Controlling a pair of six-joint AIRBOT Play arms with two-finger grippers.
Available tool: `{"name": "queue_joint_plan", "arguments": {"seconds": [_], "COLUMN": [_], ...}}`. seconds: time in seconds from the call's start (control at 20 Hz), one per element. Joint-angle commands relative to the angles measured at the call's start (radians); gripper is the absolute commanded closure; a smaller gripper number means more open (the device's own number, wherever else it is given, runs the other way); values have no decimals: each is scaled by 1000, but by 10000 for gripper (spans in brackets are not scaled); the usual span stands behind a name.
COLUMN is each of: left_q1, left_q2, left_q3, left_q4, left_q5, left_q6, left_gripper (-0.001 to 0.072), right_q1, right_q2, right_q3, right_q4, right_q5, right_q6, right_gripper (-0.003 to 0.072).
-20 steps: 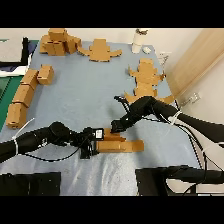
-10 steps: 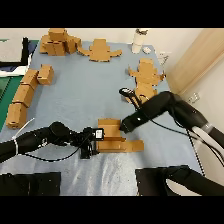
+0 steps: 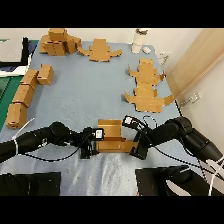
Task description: Fold the box.
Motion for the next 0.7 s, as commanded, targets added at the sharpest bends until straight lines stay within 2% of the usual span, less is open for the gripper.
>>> {"name": "queue_joint_plan", "arguments": {"seconds": [0.0,0.15,0.4,0.45,0.5,0.55,0.6,0.65], "left_q1": [0,0,0,0,0,0,1,0], "left_q2": [0,0,0,0,0,0,0,0], "left_q3": [1,1,1,1,1,1,1,1], "left_q4": [0,0,0,0,0,0,0,0], "left_q5": [0,0,0,0,0,0,0,0], "left_q6": [1,1,1,1,1,1,1,1], "left_gripper": [260,260,260,261,260,260,260,260], "right_q1": [5,9,89,99,109,120,128,132], "right_q2": [-9,-45,-54,-61,-67,-70,-72,-72], "right_q3": [-37,-37,-38,-38,-38,-38,-38,-38], "right_q4": [-10,65,42,34,22,5,2,5], "right_q5": [221,231,226,233,237,245,251,252], "right_q6": [-216,-280,-282,-282,-289,-290,-290,-290], "right_gripper": [-18,-18,-11,65,245,372,461,510]}}
